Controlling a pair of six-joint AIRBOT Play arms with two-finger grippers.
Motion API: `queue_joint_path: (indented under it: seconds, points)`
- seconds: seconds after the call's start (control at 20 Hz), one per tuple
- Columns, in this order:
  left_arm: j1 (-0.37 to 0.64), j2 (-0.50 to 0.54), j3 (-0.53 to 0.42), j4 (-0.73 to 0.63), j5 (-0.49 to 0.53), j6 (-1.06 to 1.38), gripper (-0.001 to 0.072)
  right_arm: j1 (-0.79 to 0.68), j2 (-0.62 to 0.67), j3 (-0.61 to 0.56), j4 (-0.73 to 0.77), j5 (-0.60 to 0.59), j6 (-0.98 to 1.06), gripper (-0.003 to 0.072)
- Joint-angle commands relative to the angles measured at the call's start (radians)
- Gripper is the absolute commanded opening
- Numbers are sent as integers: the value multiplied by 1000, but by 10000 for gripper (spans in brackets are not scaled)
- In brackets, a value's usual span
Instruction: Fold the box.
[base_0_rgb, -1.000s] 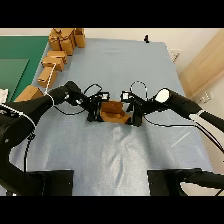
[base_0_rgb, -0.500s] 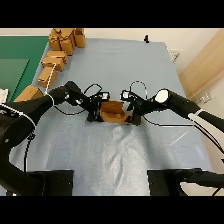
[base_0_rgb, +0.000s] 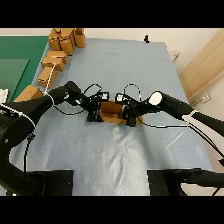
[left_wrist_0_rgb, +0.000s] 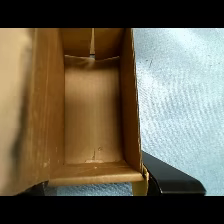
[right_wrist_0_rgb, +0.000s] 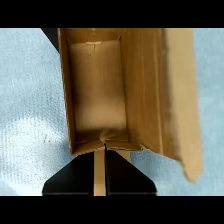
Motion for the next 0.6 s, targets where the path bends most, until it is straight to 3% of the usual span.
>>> queue_joint_path:
  seconds: [0.0,0.1,0.15,0.4,0.55]
  points:
    - [0,-1,0,-1,3,0,416,12,-1,1,10,-6,-1,82]
    - [0,-1,0,-1,3,0,416,9,1,1,-2,7,31,82]
    - [0,-1,0,-1,3,0,416,5,7,1,-23,32,67,8]
    - [0,-1,0,-1,3,-7,417,-6,92,0,-275,178,347,9]
    - [0,-1,0,-1,3,-7,416,-6,161,0,-291,174,420,7]
